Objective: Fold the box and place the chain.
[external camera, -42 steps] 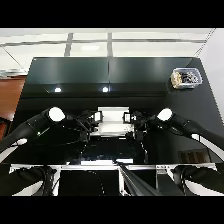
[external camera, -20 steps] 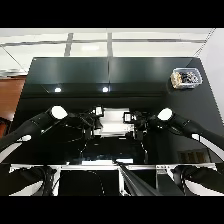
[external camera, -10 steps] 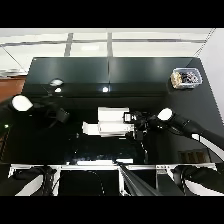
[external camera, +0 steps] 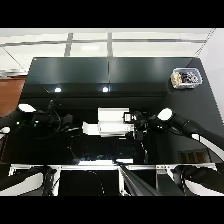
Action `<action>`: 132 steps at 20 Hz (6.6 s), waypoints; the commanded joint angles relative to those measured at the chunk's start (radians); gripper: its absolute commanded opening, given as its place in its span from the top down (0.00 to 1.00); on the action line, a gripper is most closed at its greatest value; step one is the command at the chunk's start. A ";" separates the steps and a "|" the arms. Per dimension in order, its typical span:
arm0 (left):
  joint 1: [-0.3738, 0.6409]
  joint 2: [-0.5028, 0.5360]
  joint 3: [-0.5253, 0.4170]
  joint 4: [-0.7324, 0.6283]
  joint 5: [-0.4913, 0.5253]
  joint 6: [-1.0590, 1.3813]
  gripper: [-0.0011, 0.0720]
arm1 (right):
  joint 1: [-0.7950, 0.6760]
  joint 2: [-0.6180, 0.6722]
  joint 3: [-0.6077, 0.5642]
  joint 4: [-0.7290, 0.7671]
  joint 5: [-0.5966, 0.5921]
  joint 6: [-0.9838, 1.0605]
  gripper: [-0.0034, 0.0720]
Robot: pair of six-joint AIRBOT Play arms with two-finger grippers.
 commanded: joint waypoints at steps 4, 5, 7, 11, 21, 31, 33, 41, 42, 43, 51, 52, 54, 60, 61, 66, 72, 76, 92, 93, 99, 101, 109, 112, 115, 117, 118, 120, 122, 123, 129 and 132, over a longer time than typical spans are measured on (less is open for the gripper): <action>-0.181 -0.064 0.001 -0.097 0.077 0.042 0.95 | 0.000 -0.001 0.000 0.000 0.000 0.000 0.69; -0.182 -0.064 0.001 -0.119 0.080 0.060 0.95 | 0.000 -0.001 0.000 0.000 0.000 0.000 0.69; -0.182 -0.064 0.001 -0.146 0.081 0.092 0.95 | 0.000 0.000 0.000 0.000 0.000 0.000 0.69; -0.182 -0.064 0.002 -0.221 0.035 0.203 0.67 | 0.000 0.000 0.000 0.000 0.000 0.000 0.69; -0.186 -0.064 0.084 -0.227 -0.073 0.208 0.04 | 0.000 0.000 0.000 0.000 0.000 0.000 0.69; -0.285 -0.064 0.151 -0.202 -0.149 0.150 0.35 | 0.000 0.000 0.000 0.000 0.000 0.000 0.69; -0.325 -0.064 0.195 -0.140 -0.126 0.082 0.35 | 0.000 0.000 0.000 0.000 0.000 0.000 0.69; -0.562 -0.064 0.380 0.280 0.043 -0.431 0.35 | 0.000 0.000 0.000 0.000 0.000 0.000 0.69; -0.591 -0.064 0.397 0.336 0.050 -0.484 0.35 | 0.000 0.000 0.000 0.000 0.000 0.000 0.69; -0.617 -0.064 0.410 0.397 0.058 -0.551 0.35 | 0.000 -0.001 0.000 0.000 0.000 0.000 0.69; -0.746 -0.065 0.418 0.648 0.096 -0.804 0.35 | 0.000 0.000 0.000 0.000 0.000 0.000 0.69; -0.747 -0.066 0.418 0.677 0.090 -0.836 0.35 | 0.000 -0.001 0.000 0.000 0.000 0.000 0.69; -0.745 -0.068 0.418 0.708 0.074 -0.874 0.35 | 0.000 0.000 0.000 0.000 0.000 0.000 0.69; -0.773 -0.098 0.418 0.681 0.076 -1.028 0.35 | 0.000 -0.001 0.000 0.000 0.000 0.000 0.69; -0.789 -0.103 0.418 0.669 0.091 -1.032 0.35 | 0.000 -0.001 0.000 0.000 0.000 0.000 0.69; -0.826 -0.115 0.418 0.752 0.090 -1.153 0.35 | 0.000 -0.001 0.000 0.000 0.000 0.000 0.69; -0.833 -0.115 0.420 0.744 0.095 -1.184 0.76 | 0.000 -0.001 0.000 0.000 0.000 0.000 0.69; -0.834 -0.115 0.420 0.753 0.075 -1.184 0.95 | 0.000 -0.001 0.000 0.000 0.000 0.000 0.69; -0.834 -0.179 0.501 0.771 -0.024 -1.191 0.37 | 0.000 -0.001 0.000 0.000 0.000 0.000 0.69; -0.834 -0.179 0.502 0.771 -0.020 -1.191 0.56 | 0.000 0.000 0.000 0.000 0.000 0.000 0.69; -0.834 -0.179 0.502 0.770 0.011 -1.181 0.95 | 0.000 0.000 0.000 0.001 0.000 0.000 0.69; -0.834 -0.179 0.502 0.771 0.011 -1.175 0.95 | 0.000 0.000 0.000 0.009 -0.011 0.017 0.47; -0.832 -0.179 0.506 0.779 0.011 -1.126 0.95 | -0.012 0.140 0.001 -0.208 0.073 0.176 0.00; -0.832 -0.179 0.506 0.788 0.010 -1.126 0.95 | -0.012 0.141 0.001 -0.206 0.074 0.171 0.11; -0.832 -0.179 0.506 0.789 0.011 -1.126 0.95 | -0.012 0.141 0.001 -0.197 0.089 0.170 0.31; -0.832 -0.179 0.506 0.788 0.010 -1.123 0.95 | -0.012 0.141 0.001 -0.147 0.090 0.174 0.63; -0.832 -0.179 0.506 0.772 0.011 -1.114 0.95 | -0.012 0.141 0.001 -0.108 0.089 0.174 0.65; -0.832 -0.179 0.506 0.753 0.013 -1.094 0.95 | -0.012 0.139 0.000 -0.053 0.089 0.174 0.65; -0.832 -0.179 0.506 0.746 0.015 -1.094 0.95 | -0.011 0.128 0.000 0.006 0.090 0.174 0.65; -0.832 -0.179 0.506 0.746 0.015 -1.094 0.95 | -0.007 0.117 0.000 0.035 0.083 0.173 0.65; -0.832 -0.179 0.506 0.746 0.014 -1.094 0.95 | 0.029 0.051 0.000 0.063 0.053 0.174 0.65; -0.832 -0.179 0.506 0.747 0.014 -1.094 0.95 | 0.029 0.051 0.000 0.066 0.051 0.192 0.47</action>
